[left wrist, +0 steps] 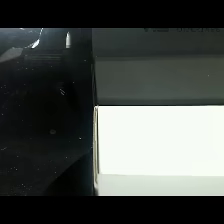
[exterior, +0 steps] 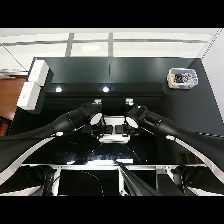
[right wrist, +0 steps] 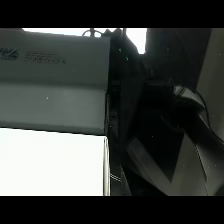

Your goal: Fold the box and place the chain.

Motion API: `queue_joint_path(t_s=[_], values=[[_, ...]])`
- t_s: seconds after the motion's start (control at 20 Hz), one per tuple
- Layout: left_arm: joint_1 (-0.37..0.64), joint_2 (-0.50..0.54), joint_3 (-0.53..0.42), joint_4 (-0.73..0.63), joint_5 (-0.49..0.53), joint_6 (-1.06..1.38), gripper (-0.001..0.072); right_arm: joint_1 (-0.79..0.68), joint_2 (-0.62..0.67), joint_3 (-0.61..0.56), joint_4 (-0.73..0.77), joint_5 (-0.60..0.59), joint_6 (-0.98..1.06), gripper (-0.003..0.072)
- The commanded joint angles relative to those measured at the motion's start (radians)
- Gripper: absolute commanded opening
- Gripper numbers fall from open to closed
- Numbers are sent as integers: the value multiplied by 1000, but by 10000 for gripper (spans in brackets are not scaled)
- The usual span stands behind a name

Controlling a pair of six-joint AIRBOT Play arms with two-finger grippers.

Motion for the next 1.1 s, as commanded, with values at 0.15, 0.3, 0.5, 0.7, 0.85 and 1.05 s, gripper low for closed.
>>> queue_joint_path(t_s=[0.15, 0.3, 0.5, 0.7, 0.85, 1.05], values=[[1, 0, 0, -3, -3, 1, 29, 9, -1, 0, 2, -17, 12, 48], [1, 0, 0, -3, -3, 1, 29, 13, -1, 0, 0, -21, 11, 48], [1, 0, 0, -3, -4, 1, 29, 12, 1, 0, -16, -11, 11, 217], [1, 0, 0, -3, -3, 1, 29, 13, 2, 0, -16, -8, -3, 267], [1, 0, 0, -3, -3, 1, 29, 13, 2, 0, -16, -8, -6, 61], [1, 0, 0, -3, -3, 1, 29, 6, 3, 1, -25, -8, -5, 327]])
